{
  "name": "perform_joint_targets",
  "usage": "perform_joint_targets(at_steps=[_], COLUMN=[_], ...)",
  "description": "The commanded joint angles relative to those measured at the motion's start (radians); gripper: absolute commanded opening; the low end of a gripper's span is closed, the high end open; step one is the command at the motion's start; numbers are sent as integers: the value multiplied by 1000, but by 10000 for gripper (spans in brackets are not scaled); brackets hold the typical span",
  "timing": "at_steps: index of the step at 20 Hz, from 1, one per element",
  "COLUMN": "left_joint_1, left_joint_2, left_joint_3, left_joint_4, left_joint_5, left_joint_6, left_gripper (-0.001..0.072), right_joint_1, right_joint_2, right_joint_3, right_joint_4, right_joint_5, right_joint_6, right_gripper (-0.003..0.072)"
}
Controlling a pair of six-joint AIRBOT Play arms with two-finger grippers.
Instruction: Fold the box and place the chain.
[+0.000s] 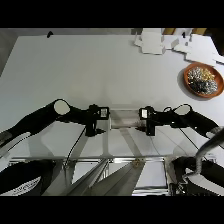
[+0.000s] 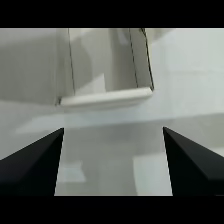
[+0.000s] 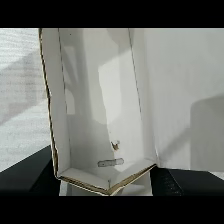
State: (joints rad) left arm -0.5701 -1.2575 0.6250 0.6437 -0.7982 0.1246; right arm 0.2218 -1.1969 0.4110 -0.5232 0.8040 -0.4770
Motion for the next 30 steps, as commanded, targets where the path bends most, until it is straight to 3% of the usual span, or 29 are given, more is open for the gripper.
perform_joint_targets(at_steps=[1,25,26,29,30], left_joint_1=[-11,-59,-61,-61,-61], left_joint_2=[-87,-181,-188,-197,-197], left_joint_3=[-7,-17,-17,-17,-17], left_joint_4=[-190,-374,-375,-374,-374], left_joint_5=[61,114,114,114,114], left_joint_6=[231,328,328,322,322], left_gripper=[708,700,654,262,199], right_joint_1=[0,0,0,0,0], right_joint_2=[0,0,0,0,0], right_joint_3=[0,0,0,0,0], right_joint_4=[0,0,0,0,0], right_joint_5=[0,0,0,0,0], right_joint_6=[0,0,0,0,0], right_gripper=[278,278,278,278,278])
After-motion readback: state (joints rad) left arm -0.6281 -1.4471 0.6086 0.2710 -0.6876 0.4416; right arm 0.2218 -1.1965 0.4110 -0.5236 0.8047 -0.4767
